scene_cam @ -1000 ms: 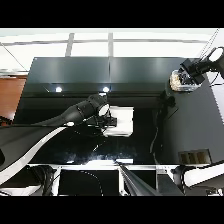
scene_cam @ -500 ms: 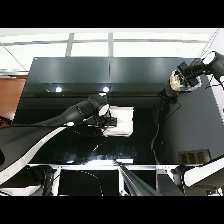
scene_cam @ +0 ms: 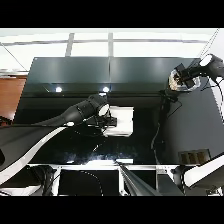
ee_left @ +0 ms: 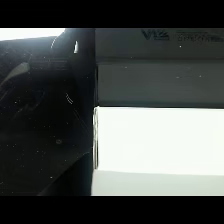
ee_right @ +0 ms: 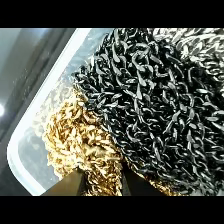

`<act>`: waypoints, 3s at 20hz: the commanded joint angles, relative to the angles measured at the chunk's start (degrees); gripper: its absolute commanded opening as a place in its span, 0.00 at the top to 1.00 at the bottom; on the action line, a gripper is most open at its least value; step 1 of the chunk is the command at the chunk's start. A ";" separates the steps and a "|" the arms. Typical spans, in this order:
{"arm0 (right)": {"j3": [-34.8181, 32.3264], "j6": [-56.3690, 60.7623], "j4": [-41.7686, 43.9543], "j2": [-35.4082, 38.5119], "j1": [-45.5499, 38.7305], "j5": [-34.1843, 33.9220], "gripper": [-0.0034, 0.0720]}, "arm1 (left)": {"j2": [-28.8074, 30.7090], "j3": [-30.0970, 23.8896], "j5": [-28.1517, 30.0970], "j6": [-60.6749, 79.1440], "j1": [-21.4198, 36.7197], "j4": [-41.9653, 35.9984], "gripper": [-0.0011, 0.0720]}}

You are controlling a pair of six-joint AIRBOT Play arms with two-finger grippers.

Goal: Fold the box and place the chain.

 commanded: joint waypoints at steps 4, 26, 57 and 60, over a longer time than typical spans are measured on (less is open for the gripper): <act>0.09 -16.11 0.17 7.34 0.28 1.64 0.94 | 0.00 -0.02 0.07 0.02 0.02 -0.02 0.95; -1.44 -48.15 19.91 48.78 -0.35 28.20 0.95 | 0.00 -0.02 0.09 0.02 0.02 0.00 0.95; -41.79 -48.87 25.16 42.51 36.44 1.79 0.91 | 0.00 -0.02 0.02 0.04 0.02 0.00 0.95; -40.35 -50.07 22.12 42.77 32.61 8.66 0.36 | 0.00 -0.02 0.00 0.02 0.02 0.00 0.95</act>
